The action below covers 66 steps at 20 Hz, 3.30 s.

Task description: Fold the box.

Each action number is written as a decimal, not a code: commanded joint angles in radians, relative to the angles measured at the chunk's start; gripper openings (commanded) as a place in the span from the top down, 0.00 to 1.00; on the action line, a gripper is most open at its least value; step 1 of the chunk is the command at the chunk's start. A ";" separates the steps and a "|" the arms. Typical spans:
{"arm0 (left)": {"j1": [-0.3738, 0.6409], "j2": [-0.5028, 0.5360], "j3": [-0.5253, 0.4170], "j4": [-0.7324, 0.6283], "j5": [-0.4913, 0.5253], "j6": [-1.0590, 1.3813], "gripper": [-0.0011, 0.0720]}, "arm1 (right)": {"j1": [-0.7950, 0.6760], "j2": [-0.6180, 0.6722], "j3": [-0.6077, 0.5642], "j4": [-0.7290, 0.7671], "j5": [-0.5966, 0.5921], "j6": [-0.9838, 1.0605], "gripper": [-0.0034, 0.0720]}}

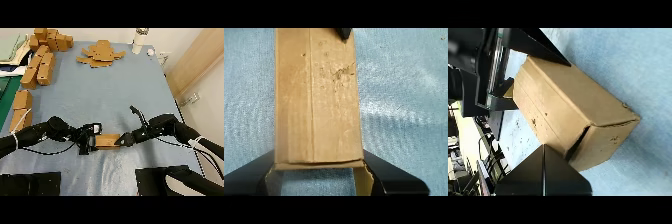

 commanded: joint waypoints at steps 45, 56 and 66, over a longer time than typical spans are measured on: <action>0.001 0.000 0.001 0.000 0.000 0.000 0.28 | -0.003 -0.111 0.465 -0.766 0.351 0.841 0.95; 0.000 0.000 0.001 -0.005 0.003 -0.001 0.28 | 0.058 -0.274 0.545 -0.884 0.319 1.032 0.95; 0.048 0.051 0.047 0.019 0.185 -0.373 0.28 | 0.058 -0.274 0.545 -0.883 0.318 1.032 0.95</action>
